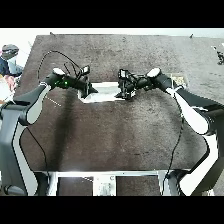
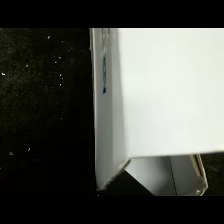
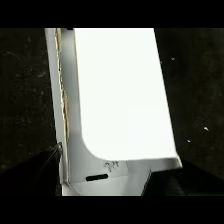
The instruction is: Fold the box and place the chain.
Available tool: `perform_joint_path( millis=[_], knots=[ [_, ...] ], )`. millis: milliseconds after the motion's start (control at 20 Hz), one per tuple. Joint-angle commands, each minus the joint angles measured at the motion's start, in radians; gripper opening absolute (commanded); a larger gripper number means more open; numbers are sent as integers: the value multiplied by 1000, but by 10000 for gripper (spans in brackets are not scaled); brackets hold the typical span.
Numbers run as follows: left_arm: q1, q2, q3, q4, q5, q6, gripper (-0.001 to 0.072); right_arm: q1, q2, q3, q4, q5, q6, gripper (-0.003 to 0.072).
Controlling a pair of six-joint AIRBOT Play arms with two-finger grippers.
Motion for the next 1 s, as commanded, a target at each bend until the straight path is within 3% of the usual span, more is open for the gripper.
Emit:
perform_joint_path(
  millis=[0,250,650,950],
  knots=[
    [0,0,0,0,0,0,11,-3,-63,71,-11,98,55,619],
    [0,0,0,0,0,0,12,-19,-136,140,-8,157,79,601],
    [0,0,0,0,0,0,11,-19,-159,143,1,192,74,601],
    [0,0,0,0,0,0,11,-17,-161,143,5,156,70,600]
  ],
)
